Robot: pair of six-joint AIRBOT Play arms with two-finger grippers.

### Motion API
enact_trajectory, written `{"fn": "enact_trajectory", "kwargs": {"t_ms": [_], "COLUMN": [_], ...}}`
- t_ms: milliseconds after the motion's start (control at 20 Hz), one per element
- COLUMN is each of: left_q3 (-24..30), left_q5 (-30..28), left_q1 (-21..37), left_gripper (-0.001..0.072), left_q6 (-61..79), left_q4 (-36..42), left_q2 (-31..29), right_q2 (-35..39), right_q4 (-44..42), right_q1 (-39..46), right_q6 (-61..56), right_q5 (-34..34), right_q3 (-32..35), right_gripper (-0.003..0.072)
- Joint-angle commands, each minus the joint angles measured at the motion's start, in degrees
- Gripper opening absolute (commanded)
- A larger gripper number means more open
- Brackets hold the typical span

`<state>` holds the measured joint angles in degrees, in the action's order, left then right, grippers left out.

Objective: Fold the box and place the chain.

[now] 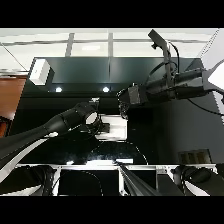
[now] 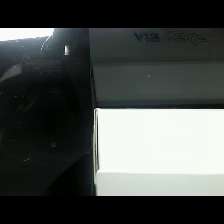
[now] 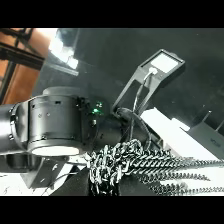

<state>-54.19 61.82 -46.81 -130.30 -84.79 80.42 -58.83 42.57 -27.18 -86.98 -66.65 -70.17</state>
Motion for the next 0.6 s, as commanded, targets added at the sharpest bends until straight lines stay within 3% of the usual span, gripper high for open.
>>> {"fn": "enact_trajectory", "kwargs": {"t_ms": [0,550], "left_q3": [-0.02,-0.02], "left_q5": [0.0,-0.02], "left_q1": [0.02,0.02], "left_gripper": [0.0028,0.0028], "left_q6": [0.0,0.0], "left_q4": [-0.02,-0.02], "left_q2": [-0.02,-0.02], "right_q2": [-0.33,2.6], "right_q4": [1.01,2.43], "right_q1": [1.11,10.38], "right_q6": [0.26,0.63], "right_q5": [-0.02,-12.59], "right_q3": [0.0,0.0], "right_gripper": [0.0007,0.0007]}}
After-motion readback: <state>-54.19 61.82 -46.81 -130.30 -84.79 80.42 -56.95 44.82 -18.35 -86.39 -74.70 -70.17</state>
